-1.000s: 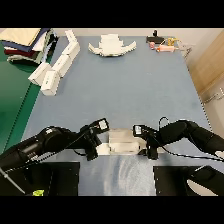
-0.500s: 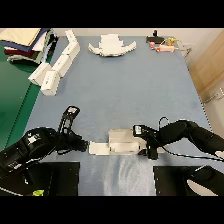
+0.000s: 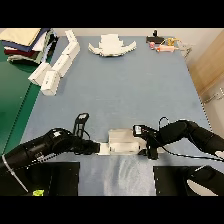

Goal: Fold the box.

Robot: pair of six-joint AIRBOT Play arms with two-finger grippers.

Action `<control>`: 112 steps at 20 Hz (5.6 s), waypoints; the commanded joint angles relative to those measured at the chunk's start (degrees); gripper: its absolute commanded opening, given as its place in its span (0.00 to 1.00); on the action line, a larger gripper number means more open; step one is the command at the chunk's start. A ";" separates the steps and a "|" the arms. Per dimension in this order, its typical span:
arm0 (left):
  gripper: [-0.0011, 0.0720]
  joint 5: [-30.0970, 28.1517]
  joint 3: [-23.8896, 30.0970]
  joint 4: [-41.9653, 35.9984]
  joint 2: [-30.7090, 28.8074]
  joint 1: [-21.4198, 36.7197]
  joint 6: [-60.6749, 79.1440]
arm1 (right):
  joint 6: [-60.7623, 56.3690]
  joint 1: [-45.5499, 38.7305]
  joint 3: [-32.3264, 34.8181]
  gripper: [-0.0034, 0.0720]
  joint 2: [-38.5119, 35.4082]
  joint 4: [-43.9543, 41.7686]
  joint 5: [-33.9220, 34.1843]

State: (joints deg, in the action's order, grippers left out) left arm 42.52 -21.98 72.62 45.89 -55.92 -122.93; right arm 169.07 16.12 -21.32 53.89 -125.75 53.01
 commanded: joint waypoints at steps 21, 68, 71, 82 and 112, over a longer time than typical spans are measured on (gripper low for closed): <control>0.83 -12.39 -1.60 -9.86 0.07 -1.25 2.12 | 0.00 0.00 -0.02 0.68 -0.04 0.00 0.00; 0.83 -0.42 -13.49 -9.44 11.28 -1.97 2.73 | 0.00 0.00 -0.04 0.68 -0.04 0.00 0.00; 0.83 -0.33 -14.99 -6.10 11.69 -3.76 -2.19 | 0.00 0.00 -0.02 0.68 -0.04 -0.02 0.00; 0.82 10.84 -24.11 5.03 20.20 -8.74 -14.73 | -0.02 0.00 -0.04 0.68 -0.04 0.00 0.00; 0.50 17.75 -30.18 9.27 27.04 -9.86 -25.20 | -0.02 0.00 -0.04 0.68 -0.04 -0.02 0.00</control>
State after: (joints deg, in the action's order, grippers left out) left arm 58.70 -51.68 81.10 72.40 -65.14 -146.30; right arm 169.05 16.12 -21.32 53.89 -125.75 53.01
